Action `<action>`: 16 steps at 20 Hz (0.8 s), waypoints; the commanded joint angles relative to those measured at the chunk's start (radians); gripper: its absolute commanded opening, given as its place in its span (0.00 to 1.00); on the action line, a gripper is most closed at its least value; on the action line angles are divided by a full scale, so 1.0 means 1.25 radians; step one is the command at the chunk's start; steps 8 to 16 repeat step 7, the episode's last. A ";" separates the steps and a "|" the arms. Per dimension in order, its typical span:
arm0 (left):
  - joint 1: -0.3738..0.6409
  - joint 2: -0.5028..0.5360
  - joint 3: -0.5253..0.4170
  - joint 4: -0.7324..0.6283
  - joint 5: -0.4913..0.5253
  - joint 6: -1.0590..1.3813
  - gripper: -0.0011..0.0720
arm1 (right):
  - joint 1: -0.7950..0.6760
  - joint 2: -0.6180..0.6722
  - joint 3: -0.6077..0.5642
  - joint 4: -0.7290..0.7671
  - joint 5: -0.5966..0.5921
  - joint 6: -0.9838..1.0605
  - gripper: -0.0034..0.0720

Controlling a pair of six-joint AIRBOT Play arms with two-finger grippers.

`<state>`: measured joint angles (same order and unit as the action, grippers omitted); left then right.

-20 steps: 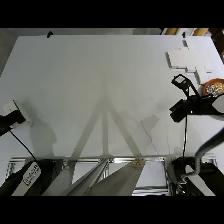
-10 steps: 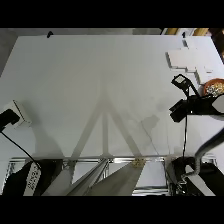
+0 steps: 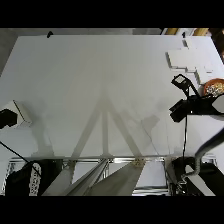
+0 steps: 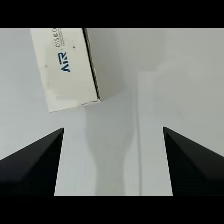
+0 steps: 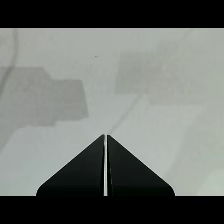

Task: Fold the box and place the chain.

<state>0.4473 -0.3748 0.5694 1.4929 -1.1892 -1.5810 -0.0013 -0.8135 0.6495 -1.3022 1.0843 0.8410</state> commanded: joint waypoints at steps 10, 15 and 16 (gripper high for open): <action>-0.026 0.012 -0.001 0.000 -0.002 0.008 0.97 | -0.001 0.001 0.000 0.000 0.000 0.000 0.07; -0.026 0.012 -0.001 0.000 -0.002 0.008 0.97 | -0.001 0.001 0.000 0.000 0.000 0.000 0.07; -0.026 0.012 -0.001 0.000 -0.002 0.008 0.97 | -0.001 0.001 0.000 0.000 0.000 0.000 0.07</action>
